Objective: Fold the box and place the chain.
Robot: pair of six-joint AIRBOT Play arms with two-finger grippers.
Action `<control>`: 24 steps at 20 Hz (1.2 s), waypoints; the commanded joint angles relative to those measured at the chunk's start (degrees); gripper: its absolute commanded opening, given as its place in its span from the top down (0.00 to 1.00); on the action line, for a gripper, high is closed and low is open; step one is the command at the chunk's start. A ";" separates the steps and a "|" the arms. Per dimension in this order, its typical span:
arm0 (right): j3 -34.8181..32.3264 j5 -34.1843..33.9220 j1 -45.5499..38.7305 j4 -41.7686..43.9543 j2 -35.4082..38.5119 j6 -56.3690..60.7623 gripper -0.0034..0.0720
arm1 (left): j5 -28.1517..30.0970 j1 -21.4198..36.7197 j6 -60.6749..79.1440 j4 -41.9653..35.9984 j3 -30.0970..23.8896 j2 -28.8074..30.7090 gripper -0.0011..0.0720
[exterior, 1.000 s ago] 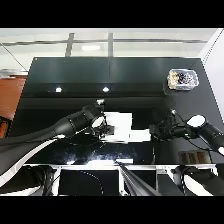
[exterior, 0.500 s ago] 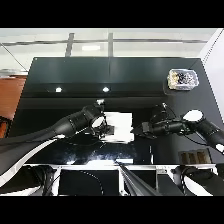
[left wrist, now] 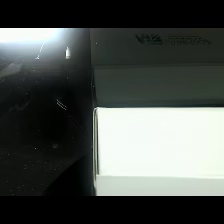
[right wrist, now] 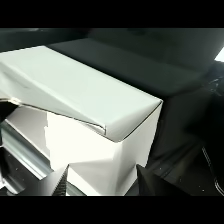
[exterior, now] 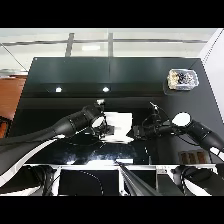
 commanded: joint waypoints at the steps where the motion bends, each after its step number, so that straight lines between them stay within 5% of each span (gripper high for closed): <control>1: 0.07 -2.69 1.57 -1.86 -0.02 3.08 0.33 | 0.02 0.04 0.02 0.02 0.02 0.00 0.95; 5: 0.50 -5.44 4.00 -4.72 -0.02 7.76 0.33 | 0.02 0.04 0.02 0.02 0.02 0.00 0.95; 11: 6.78 -7.04 11.93 -25.18 -0.04 31.23 0.33 | 0.04 0.02 0.02 0.02 0.02 0.00 0.95; 13: 7.93 -6.12 12.98 -26.73 -0.07 33.99 0.34 | 0.04 0.02 0.02 0.02 0.02 0.00 0.95; 14: 8.26 -5.68 13.29 -26.67 -0.07 34.32 0.50 | 0.02 0.02 0.02 0.02 0.02 0.00 0.95; 24: 8.41 -3.65 17.40 -33.68 -0.55 42.60 0.51 | 0.04 0.04 0.02 0.02 0.02 0.00 0.95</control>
